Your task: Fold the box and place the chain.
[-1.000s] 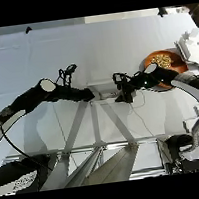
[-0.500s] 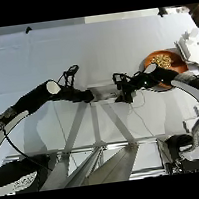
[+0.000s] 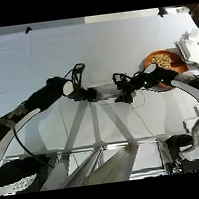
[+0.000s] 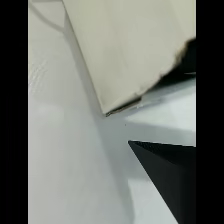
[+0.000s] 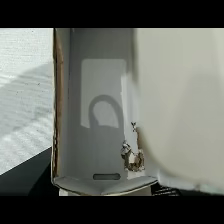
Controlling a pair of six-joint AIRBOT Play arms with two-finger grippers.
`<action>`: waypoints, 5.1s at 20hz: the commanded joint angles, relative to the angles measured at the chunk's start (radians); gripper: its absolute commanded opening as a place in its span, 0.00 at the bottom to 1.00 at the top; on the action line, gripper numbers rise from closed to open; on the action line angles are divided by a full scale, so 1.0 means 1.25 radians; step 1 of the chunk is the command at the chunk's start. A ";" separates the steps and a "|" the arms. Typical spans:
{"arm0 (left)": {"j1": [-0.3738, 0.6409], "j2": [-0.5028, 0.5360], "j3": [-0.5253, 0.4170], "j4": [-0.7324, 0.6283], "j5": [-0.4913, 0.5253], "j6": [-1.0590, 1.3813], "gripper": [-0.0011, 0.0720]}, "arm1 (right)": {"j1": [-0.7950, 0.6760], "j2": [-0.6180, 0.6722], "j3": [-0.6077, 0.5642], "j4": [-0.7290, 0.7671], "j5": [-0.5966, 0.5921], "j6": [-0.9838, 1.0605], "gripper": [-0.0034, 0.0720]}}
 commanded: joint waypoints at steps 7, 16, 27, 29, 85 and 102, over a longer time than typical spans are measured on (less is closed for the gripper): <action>-0.054 -0.047 0.012 0.115 0.002 -0.285 0.35 | 0.000 0.000 0.001 0.001 0.000 0.000 0.55; -0.056 -0.047 0.023 0.114 0.023 -0.254 0.23 | 0.000 0.000 0.001 0.001 0.000 0.000 0.55; -0.043 0.094 0.024 0.119 -0.139 -0.017 0.74 | 0.000 0.000 0.001 0.001 -0.001 0.000 0.55; -0.032 0.134 0.024 0.121 -0.169 0.046 0.74 | 0.001 0.000 0.001 0.002 0.001 0.000 0.55; 0.276 -0.163 -0.040 -0.699 -0.180 1.845 0.96 | 0.000 0.000 0.001 0.001 0.000 0.000 0.55; 0.237 -0.161 -0.039 -0.669 -0.085 1.775 0.37 | 0.000 0.000 0.001 0.001 0.000 0.000 0.55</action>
